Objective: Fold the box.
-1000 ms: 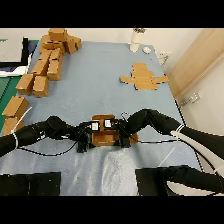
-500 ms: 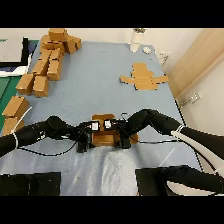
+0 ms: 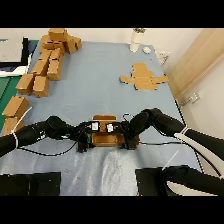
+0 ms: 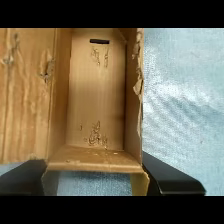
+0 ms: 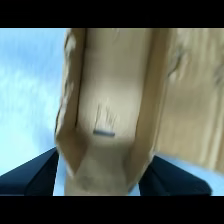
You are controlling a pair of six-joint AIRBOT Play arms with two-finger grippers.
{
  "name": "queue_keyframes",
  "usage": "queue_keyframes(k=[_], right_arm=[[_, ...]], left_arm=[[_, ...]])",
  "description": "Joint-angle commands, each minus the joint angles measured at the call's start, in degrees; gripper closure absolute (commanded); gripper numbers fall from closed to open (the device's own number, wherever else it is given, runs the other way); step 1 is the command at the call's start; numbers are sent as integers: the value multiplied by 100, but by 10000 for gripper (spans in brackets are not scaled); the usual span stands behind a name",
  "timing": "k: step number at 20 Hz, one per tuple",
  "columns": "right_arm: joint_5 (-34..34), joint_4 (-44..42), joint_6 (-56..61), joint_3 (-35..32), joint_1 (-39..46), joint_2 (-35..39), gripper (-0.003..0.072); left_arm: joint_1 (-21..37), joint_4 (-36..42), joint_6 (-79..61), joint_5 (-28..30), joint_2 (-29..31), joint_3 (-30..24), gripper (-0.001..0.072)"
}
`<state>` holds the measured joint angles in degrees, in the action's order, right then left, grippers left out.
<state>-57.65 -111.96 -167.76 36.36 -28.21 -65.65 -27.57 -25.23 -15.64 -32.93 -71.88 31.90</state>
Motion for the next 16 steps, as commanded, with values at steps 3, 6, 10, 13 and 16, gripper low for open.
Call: queue_keyframes(k=[3, 6, 10, 13, 16], right_arm=[[-168, 590, 271, 11, 0, 533, -34], [-157, 680, 579, 13, 0, 938, -34], [-136, 662, 981, 13, 0, 1545, -34], [44, 251, 2201, 11, 0, 1812, -28], [63, -15, 4256, 11, 0, 1845, -9]], left_arm=[[4, -2, 4, -11, -4, 4, 183], [4, -2, 4, -11, -4, 4, 183], [4, -2, 4, -13, -2, 4, 183], [4, -2, 4, -13, -2, 4, 183], [4, -2, 4, -13, -2, 4, 183]])
